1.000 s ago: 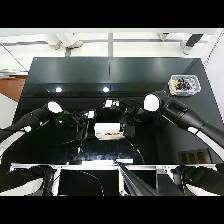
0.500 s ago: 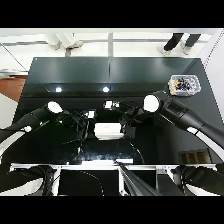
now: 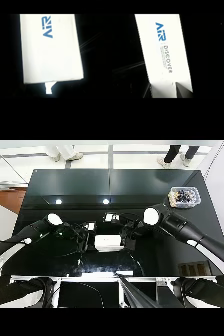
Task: Fold the box and place the chain.
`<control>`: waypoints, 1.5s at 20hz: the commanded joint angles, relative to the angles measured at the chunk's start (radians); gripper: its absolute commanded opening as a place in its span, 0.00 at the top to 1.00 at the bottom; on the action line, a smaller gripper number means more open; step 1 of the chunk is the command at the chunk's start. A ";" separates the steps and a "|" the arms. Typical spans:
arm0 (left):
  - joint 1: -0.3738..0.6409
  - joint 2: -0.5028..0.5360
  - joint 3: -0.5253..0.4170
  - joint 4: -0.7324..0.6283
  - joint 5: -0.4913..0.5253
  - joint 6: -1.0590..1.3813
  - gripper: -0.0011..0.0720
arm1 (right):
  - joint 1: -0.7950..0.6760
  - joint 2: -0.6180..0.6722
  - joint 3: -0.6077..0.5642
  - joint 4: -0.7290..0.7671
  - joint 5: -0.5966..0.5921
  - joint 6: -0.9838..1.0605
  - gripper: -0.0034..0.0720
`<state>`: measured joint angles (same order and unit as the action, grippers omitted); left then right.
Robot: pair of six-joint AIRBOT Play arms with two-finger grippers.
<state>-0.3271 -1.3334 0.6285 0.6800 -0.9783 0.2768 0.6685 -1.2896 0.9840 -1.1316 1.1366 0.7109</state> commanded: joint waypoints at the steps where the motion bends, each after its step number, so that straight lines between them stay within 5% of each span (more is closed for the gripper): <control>1: -0.001 -0.001 -0.001 0.000 0.000 0.000 0.29 | 0.000 0.000 -0.002 0.002 0.000 0.000 0.46; 12: -0.001 -0.001 -0.001 0.000 0.000 0.000 0.29 | -0.023 0.113 -0.002 -0.061 0.035 0.246 0.46; 13: -0.001 -0.001 -0.001 0.000 0.000 0.000 0.29 | -0.032 0.123 -0.002 -0.051 0.045 0.275 0.48; 14: -0.001 -0.001 -0.001 0.000 0.000 0.000 0.29 | -0.045 0.131 -0.002 -0.035 0.056 0.316 0.70; 15: -0.001 -0.001 -0.001 0.000 0.000 0.000 0.29 | -0.060 0.134 -0.002 -0.007 0.070 0.344 0.86; 16: -0.001 -0.001 -0.001 0.000 0.000 0.000 0.29 | -0.077 0.134 -0.005 0.042 0.074 0.387 0.90; 21: -0.001 -0.001 -0.001 0.000 0.000 0.000 0.29 | -0.106 0.131 -0.183 0.507 -0.158 0.467 0.90; 25: -0.001 -0.001 -0.001 0.000 0.000 0.000 0.29 | -0.106 0.131 -0.311 0.670 -0.312 0.467 0.90; 30: -0.001 -0.001 -0.001 0.000 0.000 0.000 0.29 | -0.094 0.098 -0.331 0.697 -0.356 0.468 0.90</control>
<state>-0.3271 -1.3334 0.6285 0.6796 -0.9783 0.2768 0.5709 -1.1717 0.6743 -0.4885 0.8268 1.1744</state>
